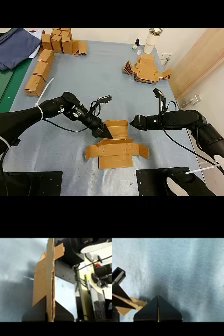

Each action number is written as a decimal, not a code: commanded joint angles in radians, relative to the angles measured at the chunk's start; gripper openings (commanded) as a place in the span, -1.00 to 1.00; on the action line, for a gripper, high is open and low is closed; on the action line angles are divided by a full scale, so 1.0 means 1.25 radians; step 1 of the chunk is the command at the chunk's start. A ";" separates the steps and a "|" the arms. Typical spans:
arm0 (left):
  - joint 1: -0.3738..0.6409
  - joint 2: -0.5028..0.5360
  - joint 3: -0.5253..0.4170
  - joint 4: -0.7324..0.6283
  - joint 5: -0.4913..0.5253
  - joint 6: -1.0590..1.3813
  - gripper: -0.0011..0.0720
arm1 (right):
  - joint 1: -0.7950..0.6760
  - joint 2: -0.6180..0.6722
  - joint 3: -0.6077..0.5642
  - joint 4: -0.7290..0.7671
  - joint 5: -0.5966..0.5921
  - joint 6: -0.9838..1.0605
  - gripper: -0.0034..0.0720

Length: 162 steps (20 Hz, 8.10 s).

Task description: Fold the box.

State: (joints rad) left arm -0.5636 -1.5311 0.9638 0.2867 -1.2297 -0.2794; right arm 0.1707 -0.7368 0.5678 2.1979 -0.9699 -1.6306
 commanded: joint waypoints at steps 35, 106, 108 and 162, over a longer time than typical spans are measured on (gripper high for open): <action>-0.107 0.218 -0.194 0.118 0.326 0.152 -0.94 | 0.000 0.000 0.000 -0.021 0.003 0.000 -0.90; -0.107 0.218 -0.205 0.115 0.327 0.149 -0.94 | 1.125 0.079 -0.145 -0.805 -0.040 0.328 0.61; -0.107 0.218 -0.205 0.115 0.327 0.149 -0.94 | 1.125 0.034 -0.145 -0.808 -0.028 0.328 0.61; -0.107 0.218 -0.205 0.112 0.328 0.149 -0.94 | 0.545 0.160 -0.160 -0.398 0.134 -0.381 1.00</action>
State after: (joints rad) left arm -0.6971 -1.2587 0.7071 0.4267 -0.8200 -0.0940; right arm 1.0084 -0.5438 0.3691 1.4025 -0.8227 -1.7618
